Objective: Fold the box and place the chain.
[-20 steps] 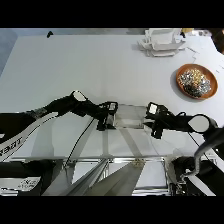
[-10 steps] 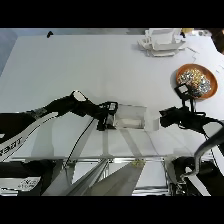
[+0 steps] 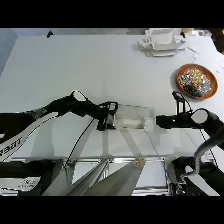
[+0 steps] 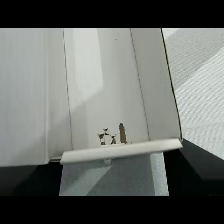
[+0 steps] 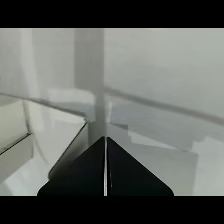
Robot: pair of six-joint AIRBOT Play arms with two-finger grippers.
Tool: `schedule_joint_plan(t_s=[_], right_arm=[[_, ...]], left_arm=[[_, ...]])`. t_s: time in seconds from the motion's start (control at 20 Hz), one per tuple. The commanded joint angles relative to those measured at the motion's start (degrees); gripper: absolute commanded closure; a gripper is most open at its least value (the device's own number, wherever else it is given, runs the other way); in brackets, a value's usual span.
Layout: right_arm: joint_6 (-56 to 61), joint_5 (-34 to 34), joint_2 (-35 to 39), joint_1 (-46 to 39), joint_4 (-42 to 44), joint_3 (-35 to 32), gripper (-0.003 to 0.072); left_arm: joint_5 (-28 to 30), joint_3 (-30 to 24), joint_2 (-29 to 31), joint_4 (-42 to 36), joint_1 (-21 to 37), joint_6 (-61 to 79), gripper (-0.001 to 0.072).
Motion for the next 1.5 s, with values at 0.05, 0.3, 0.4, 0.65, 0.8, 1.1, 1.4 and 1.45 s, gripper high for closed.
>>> schedule_joint_plan(t_s=[0.05, 0.3, 0.4, 0.65, 0.8, 1.1, 1.4, 1.45], right_arm=[[-5.11, 2.71, -2.34, -0.13, 10.05, -0.04, 0.0669], [-9.42, 5.31, -2.27, -0.13, 14.43, -0.04, 0.0668], [-12.52, 6.16, -1.36, -0.13, 18.05, -0.02, 0.0619], [-12.28, 5.95, 2.64, -0.13, 17.59, -0.02, 0.0445], [-12.24, 5.95, 6.34, -0.15, 17.0, -0.02, 0.0446], [-11.65, 6.67, 8.0, 2.1, 16.98, -0.04, 0.0444], [-4.28, 1.33, 7.48, 10.47, 6.08, -0.02, 0.0221], [-2.19, 0.44, 7.48, 10.95, 4.07, -0.02, 0.0221]], left_arm=[[0.02, 0.02, 0.02, 0.02, 0.04, 0.02, 0.0627], [0.02, 0.0, 0.02, 0.02, 0.04, 0.02, 0.0627], [0.0, 0.02, 0.02, 0.02, 0.04, 0.02, 0.0627], [0.0, 0.0, 0.02, 0.02, 0.04, 0.02, 0.0627], [0.02, 0.02, 0.02, 0.02, 0.04, 0.02, 0.0627], [0.02, 0.0, 0.02, 0.02, 0.04, 0.02, 0.0627], [0.0, 0.02, 0.02, 0.02, 0.04, 0.02, 0.0627], [0.0, 0.0, 0.02, 0.02, 0.04, 0.02, 0.0627]])
